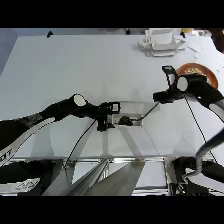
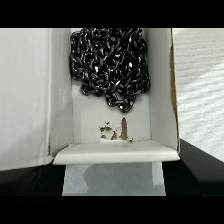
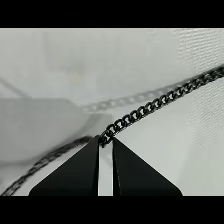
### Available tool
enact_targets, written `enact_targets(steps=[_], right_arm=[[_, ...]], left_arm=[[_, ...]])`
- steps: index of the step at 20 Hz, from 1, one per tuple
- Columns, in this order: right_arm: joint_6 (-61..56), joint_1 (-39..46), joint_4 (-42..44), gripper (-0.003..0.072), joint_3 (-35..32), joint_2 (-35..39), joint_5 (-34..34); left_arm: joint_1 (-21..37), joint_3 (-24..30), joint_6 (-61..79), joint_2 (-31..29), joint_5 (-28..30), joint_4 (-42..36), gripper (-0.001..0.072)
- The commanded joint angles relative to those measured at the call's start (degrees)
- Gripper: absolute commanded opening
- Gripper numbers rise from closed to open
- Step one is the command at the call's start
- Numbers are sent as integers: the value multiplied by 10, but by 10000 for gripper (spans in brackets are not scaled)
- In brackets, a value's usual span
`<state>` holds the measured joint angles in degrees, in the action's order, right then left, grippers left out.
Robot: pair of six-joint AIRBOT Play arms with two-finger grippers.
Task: Fold the box and place the chain.
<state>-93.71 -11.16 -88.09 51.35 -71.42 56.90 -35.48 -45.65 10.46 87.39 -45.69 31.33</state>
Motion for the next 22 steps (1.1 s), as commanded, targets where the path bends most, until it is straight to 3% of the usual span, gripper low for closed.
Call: enact_targets(steps=[1,6,10,17,22], right_arm=[[28,-17,5,17,1,100,49],[59,-106,120,17,1,251,84],[59,-199,191,17,1,307,79],[57,-292,196,18,1,291,6],[55,-294,183,18,-4,208,-18]], left_arm=[[0,0,0,0,0,0,253],[0,0,0,0,0,0,253],[0,0,0,0,0,0,253],[0,0,0,0,0,0,253],[0,0,0,0,0,0,253]])
